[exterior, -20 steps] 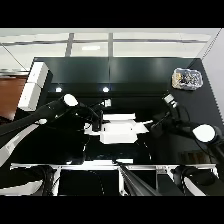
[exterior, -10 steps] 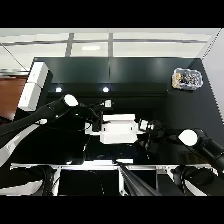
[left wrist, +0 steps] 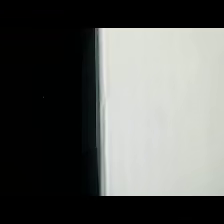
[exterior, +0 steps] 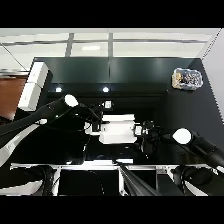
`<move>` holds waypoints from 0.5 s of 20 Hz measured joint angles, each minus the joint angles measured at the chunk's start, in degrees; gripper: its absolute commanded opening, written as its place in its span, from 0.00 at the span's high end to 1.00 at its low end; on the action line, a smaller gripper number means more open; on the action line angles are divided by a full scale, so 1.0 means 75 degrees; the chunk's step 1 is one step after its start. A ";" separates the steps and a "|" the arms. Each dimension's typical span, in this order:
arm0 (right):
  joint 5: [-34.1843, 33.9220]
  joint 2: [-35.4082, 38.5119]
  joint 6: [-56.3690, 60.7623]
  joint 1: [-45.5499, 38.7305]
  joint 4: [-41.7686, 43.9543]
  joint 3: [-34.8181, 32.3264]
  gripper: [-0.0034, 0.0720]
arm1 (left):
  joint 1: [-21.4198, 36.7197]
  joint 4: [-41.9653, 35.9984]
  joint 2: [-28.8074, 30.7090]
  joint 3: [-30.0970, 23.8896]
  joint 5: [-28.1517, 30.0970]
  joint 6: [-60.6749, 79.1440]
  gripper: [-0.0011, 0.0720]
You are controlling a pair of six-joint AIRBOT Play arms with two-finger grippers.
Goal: Fold the box and place the chain.
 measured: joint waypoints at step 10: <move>-0.0670 -0.0125 -0.0434 0.0122 0.0178 0.0236 0.06 | 0.0000 0.0017 0.0000 0.0000 0.0003 0.0000 0.95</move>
